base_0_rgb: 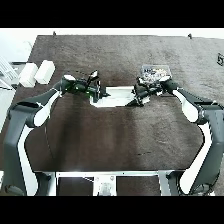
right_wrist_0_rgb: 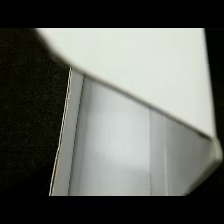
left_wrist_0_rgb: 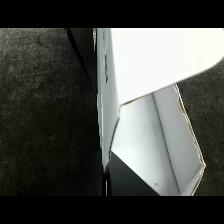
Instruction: Fold the box and place the chain.
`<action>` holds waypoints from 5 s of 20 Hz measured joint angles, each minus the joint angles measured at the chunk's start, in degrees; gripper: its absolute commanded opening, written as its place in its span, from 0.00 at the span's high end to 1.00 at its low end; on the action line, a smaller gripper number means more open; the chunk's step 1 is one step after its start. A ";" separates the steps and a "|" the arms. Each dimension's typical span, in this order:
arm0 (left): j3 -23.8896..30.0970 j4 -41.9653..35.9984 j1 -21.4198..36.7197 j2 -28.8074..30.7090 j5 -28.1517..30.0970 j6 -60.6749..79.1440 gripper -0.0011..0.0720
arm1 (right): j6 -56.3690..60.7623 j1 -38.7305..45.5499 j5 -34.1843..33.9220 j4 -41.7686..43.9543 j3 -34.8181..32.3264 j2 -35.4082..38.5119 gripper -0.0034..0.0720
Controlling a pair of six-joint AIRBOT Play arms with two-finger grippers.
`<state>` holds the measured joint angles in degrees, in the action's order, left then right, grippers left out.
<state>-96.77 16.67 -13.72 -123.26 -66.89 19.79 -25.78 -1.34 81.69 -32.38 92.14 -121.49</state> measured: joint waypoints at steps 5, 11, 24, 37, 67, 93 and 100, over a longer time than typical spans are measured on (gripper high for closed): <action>0.00 0.00 0.00 0.00 0.00 0.00 0.96 | 0.00 0.00 0.00 0.00 0.00 0.00 0.45; 0.00 -0.02 0.00 0.00 0.02 -0.02 0.96 | 0.00 -0.02 0.02 0.00 0.00 0.00 0.45; -0.02 -0.55 0.02 0.04 -0.24 0.17 0.52 | -0.13 -0.04 0.42 0.00 -0.09 -0.09 0.45; -1.44 -6.78 8.41 2.93 -23.02 0.02 0.96 | 0.02 -0.04 0.07 0.00 -0.09 -0.09 0.45; 43.25 -6.67 -11.65 43.60 29.73 -1.95 0.96 | 0.02 -0.04 0.02 0.02 -0.09 -0.09 0.45; 19.34 -7.54 -6.10 20.11 31.01 -1.36 0.96 | 0.04 -0.04 0.02 0.02 -0.09 -0.09 0.45; 16.90 -6.23 -5.81 16.87 29.05 -2.99 0.96 | 0.04 -0.04 0.02 0.02 -0.09 -0.09 0.45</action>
<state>-79.88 10.44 -19.53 -106.39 -37.85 16.80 -25.74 -1.39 81.71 -32.36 92.05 -121.58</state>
